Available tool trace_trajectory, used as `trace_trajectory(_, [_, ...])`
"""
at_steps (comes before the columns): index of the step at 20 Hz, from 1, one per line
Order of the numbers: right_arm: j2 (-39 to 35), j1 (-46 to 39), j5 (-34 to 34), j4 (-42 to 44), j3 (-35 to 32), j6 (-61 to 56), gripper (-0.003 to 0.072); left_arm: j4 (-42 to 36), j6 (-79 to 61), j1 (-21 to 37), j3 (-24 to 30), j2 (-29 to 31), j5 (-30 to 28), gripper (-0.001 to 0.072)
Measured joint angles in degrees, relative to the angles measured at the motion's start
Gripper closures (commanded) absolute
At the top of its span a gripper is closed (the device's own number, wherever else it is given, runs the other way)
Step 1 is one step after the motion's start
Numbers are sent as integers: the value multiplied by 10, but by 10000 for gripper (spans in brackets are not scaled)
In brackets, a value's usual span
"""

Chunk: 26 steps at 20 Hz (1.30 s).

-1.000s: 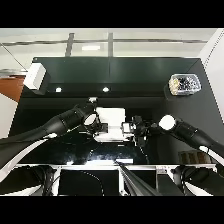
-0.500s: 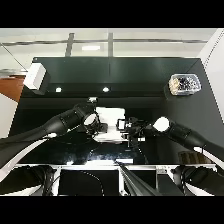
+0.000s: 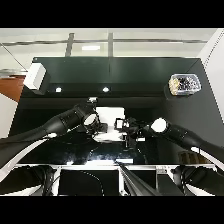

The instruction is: Fold the box and place the chain.

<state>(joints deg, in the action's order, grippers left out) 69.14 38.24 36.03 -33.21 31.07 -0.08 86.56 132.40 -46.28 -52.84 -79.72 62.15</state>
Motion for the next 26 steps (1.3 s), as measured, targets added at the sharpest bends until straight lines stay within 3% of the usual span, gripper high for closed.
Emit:
trace_trajectory(1, [0, 0, -1, 0, 0, 0, 458, 0, 0, 0, 0, 0, 0, 682])
trace_trajectory(2, [0, 0, -2, -1, 0, -2, 455, 0, 0, 0, 0, 0, 0, 682])
trace_trajectory(4, [0, 0, -4, 0, 0, -2, 248, 0, 0, 0, 0, 0, 0, 682])
trace_trajectory(6, [0, 0, -6, 0, 0, -1, 557, 0, 1, 0, 0, 0, 0, 682])
trace_trajectory(7, [0, 0, -9, 0, 0, -2, 570, 0, 0, 0, 0, 0, 0, 682])
trace_trajectory(8, [0, 0, -10, 0, 0, -2, 661, -1, 1, 0, 0, 0, -1, 682])
trace_trajectory(12, [-21, -36, 11, -16, 0, -76, 656, -1, 0, 0, 0, 0, -2, 682])
trace_trajectory(19, [-128, -266, 213, -71, -4, -410, 657, 0, -5, 0, 0, 0, 0, 683])
trace_trajectory(23, [-143, -398, 228, -94, -41, -629, 657, 1, -5, 0, -1, -2, -1, 682])
trace_trajectory(26, [-127, -428, 250, -100, -69, -707, 657, 1, -5, 0, -1, -3, -1, 682])
